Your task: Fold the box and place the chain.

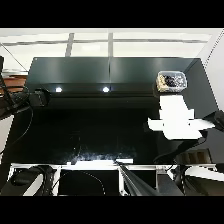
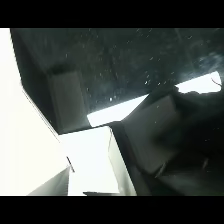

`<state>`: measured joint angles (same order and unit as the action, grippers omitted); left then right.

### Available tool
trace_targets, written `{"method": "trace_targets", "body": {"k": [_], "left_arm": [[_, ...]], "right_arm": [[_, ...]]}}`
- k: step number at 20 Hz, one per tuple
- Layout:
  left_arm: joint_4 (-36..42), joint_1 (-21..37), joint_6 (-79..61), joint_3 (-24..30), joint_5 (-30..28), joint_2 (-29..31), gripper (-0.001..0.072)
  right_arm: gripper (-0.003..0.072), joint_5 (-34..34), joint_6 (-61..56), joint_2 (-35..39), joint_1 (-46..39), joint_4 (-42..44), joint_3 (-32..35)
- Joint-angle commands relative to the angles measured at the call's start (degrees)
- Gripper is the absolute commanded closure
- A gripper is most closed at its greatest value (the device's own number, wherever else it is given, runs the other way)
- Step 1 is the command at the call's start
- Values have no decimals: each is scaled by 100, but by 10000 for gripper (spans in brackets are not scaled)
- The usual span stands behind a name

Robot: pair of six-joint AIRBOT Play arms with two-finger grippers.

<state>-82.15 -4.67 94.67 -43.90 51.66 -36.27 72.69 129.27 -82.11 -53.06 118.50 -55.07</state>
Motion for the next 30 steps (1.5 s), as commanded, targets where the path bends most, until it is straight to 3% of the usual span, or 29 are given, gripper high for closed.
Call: {"method": "trace_targets", "body": {"k": [1,3,8,11,14,17,23,26,30], "left_arm": [[46,4,-2,-4,2,-2,18],[57,4,0,-4,2,-2,19],[57,4,-2,-4,0,-2,19],[205,4,-2,-4,39,-2,19],[509,0,-2,-2,149,-37,20],[1067,-59,-48,76,245,-186,20],[2780,-151,-946,1279,15,-485,20],[3934,-155,-1790,1711,13,-1073,20],[5431,-101,-3370,1665,-17,-2389,20]], "right_arm": [[506,175,22,-72,157,-219,-39],[669,389,116,-68,225,-208,-39],[670,1283,232,-31,483,70,-24],[670,1342,59,146,881,667,221],[669,623,-44,643,1735,1604,944],[669,-431,-46,1711,3082,2496,1687],[669,-2857,-920,4264,5748,2549,3233],[670,-3370,-1252,4542,6704,2544,3611],[670,-3825,-1528,4542,7410,2500,3641]]}}
